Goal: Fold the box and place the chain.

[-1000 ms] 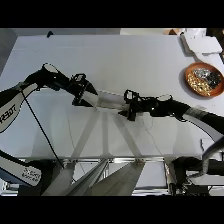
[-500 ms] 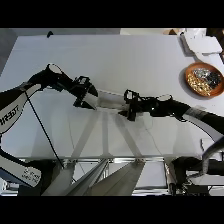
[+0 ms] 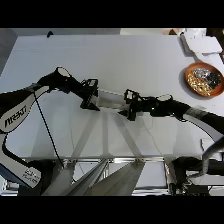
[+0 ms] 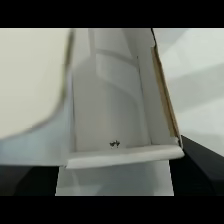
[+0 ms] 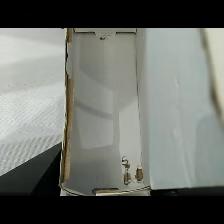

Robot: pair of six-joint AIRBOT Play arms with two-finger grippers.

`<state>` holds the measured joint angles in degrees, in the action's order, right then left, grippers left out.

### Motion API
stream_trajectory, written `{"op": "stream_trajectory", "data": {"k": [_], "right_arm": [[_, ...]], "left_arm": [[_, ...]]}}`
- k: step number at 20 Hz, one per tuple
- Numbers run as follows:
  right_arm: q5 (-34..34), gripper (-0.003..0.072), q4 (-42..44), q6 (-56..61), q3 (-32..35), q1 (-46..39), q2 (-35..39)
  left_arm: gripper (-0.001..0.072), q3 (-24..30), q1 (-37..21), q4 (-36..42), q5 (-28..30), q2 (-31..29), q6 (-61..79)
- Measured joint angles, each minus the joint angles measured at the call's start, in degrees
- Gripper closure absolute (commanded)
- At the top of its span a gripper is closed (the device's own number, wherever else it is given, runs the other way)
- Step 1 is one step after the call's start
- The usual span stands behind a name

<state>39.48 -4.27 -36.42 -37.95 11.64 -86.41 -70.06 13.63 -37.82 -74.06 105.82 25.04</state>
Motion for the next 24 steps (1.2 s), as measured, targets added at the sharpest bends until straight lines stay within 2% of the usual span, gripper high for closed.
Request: {"op": "stream_trajectory", "data": {"k": [2,4,6,24], "right_arm": [[-0.04,0.0238,0.02,0.07,0.0,0.0,0.0],[0.02,0.0238,0.02,0.09,-0.02,0.0,0.0],[0.02,0.0238,0.02,0.09,0.0,-0.02,0.0],[0.42,0.0238,-0.09,-0.02,0.0,0.0,0.0]], "left_arm": [[0.0035,0.0,0.39,-0.13,1.01,0.15,-0.94],[0.0268,0.0,0.68,-0.35,1.6,0.2,-1.51],[0.0439,-0.07,0.87,-0.59,1.79,0.2,-1.81],[0.0434,-0.07,1.07,-1.64,-0.57,0.35,-2.47]]}}
